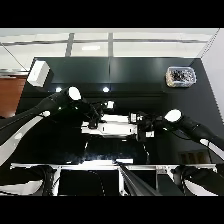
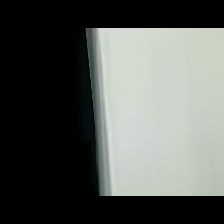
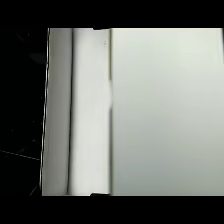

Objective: Fold the box and place the chain.

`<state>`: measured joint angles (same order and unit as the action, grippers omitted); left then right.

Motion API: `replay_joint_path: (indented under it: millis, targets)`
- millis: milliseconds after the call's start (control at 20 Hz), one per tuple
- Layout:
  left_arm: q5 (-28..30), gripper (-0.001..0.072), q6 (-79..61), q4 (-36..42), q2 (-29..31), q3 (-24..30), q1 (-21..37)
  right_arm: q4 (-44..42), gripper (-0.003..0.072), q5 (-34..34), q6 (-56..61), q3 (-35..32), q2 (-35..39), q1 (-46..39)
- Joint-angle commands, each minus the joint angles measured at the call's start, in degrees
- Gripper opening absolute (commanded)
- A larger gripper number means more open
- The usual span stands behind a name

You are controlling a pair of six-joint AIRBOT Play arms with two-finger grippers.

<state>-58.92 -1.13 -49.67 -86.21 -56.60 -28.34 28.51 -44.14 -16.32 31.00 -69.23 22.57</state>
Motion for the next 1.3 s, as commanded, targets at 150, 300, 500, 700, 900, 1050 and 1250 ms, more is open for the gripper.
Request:
replay_joint_path:
  millis: [150, 300, 500, 700, 900, 1050, 1250]
  targets:
    - [-0.13, 0.0026, 0.09, -0.02, 0.04, -0.04, -0.02, 3.02, 0.0687, 2.25, 0.28, -0.09, -1.64, -0.24]
    - [-0.11, 0.0025, 0.09, -0.02, 0.04, -0.04, -0.02, 3.04, 0.0687, 2.29, 0.9, -0.46, -2.12, -0.24]
    - [-0.13, 0.0025, 0.09, 0.0, 0.04, -0.04, -0.02, 3.06, 0.0687, 4.02, 0.92, -0.46, -2.12, -0.24]
    - [-0.13, 0.0026, 0.09, -0.02, 0.04, -0.04, -0.02, 3.08, 0.0687, 4.94, 1.62, -0.7, -2.36, -0.33]
    - [-0.13, 0.0026, 0.09, 0.0, 0.04, -0.04, -0.02, 3.08, 0.0687, 4.96, 1.7, -0.7, -2.36, -0.39]
    - [0.02, 0.0026, 0.46, 0.0, 0.04, -0.04, -0.02, 3.13, 0.0497, 4.98, 1.7, -0.7, -2.36, -0.39]
    - [1.55, 0.0379, 4.79, -0.33, 1.18, -0.04, 0.07, 3.1, 0.0236, 5.18, 1.79, -0.72, -2.36, -0.37]
